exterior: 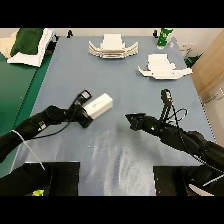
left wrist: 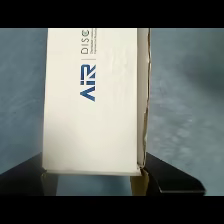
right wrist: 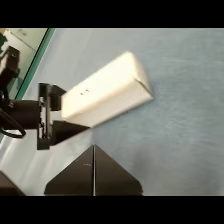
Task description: Fold the box.
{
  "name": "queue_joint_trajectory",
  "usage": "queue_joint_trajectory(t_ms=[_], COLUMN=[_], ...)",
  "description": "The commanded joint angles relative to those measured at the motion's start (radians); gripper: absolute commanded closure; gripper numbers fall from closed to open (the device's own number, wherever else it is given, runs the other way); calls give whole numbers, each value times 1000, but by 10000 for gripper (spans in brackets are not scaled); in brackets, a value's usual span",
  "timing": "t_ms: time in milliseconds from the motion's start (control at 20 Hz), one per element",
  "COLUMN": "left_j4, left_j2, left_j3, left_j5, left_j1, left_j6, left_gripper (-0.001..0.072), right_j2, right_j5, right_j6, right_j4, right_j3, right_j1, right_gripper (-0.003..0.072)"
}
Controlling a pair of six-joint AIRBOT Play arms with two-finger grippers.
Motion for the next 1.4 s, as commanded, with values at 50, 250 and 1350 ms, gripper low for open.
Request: queue_joint_trajectory(t_ms=[50,250,1350], left_j4=[251,252,262], left_j2=[-48,-224,-645], left_j3=[86,315,708], left_j5=[-66,-129,-64], left_j1=[337,532,611], left_j6=[-280,-333,-408], left_gripper=[342,342,341], right_j2=[-3,-19,-52], right_j5=[-36,-70,-71], right_j6=[23,23,23], right_j4=[0,0,0], right_j3=[1,1,1], right_j1=[-76,-82,-88], right_gripper=[680,680,680])
